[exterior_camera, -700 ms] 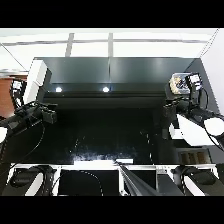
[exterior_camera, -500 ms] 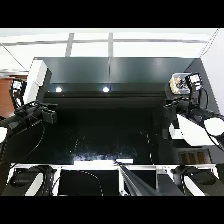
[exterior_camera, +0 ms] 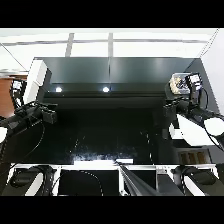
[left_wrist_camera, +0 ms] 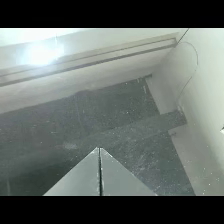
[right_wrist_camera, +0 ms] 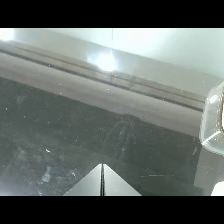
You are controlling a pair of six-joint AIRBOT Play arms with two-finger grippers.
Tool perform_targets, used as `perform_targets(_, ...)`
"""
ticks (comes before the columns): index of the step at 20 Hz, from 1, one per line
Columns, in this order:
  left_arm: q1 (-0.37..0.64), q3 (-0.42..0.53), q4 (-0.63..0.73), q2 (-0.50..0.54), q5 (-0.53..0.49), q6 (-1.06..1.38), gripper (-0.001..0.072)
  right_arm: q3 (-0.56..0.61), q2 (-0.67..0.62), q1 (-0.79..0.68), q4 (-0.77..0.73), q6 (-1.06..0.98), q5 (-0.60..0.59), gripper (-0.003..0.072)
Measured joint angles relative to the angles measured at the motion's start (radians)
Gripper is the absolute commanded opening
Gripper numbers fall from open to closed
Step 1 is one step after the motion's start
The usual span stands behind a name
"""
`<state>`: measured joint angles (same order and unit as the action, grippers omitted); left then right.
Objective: Fold the box and place the chain.
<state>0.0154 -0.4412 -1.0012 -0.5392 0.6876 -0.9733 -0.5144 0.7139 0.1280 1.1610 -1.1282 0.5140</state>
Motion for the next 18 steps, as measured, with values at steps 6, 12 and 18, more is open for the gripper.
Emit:
perform_targets(6,-0.001,0.0,0.122,-0.001,-0.031,0.0,0.0029,0.0,0.0,0.0,-0.064,0.0,-0.003,0.0018)
perform_targets(12,-0.004,0.0,0.23,-0.051,-0.217,-0.001,0.0704,0.0,0.0,0.0,-0.201,-0.001,-0.031,0.072)
perform_targets(18,-0.099,0.0,0.288,-0.128,-0.235,0.001,0.0703,-0.116,0.059,-0.299,0.032,-0.331,-0.028,0.072)
